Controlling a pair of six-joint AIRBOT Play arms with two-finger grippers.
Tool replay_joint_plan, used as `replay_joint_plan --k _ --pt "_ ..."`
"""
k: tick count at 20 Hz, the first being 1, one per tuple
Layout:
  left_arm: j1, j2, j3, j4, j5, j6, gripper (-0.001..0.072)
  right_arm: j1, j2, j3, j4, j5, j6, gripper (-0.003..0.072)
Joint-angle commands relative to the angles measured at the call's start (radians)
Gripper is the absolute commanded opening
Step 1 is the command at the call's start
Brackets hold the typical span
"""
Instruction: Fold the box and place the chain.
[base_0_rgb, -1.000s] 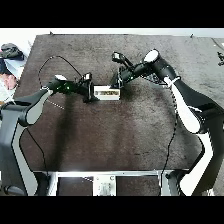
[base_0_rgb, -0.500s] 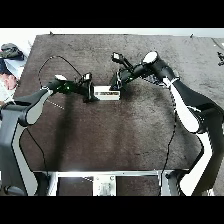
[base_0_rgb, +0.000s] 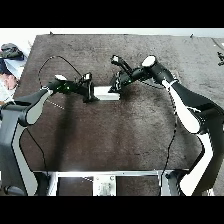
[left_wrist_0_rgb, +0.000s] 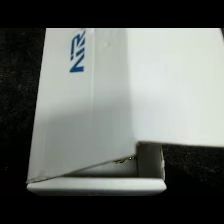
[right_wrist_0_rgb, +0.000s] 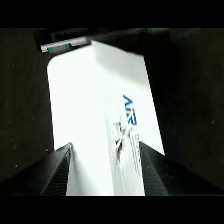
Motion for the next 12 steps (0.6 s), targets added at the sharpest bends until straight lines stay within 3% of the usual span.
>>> replay_joint_plan --k 1,12 --pt "0.0 0.0 0.001 0.0 0.0 0.0 0.0536 0.003 0.0 -0.008 0.019 -0.023 -0.057 0.0497" --pt "0.0 0.0 0.001 0.0 0.0 0.0 0.0536 0.003 -0.005 -0.008 -0.01 -0.073 -0.134 0.0496"
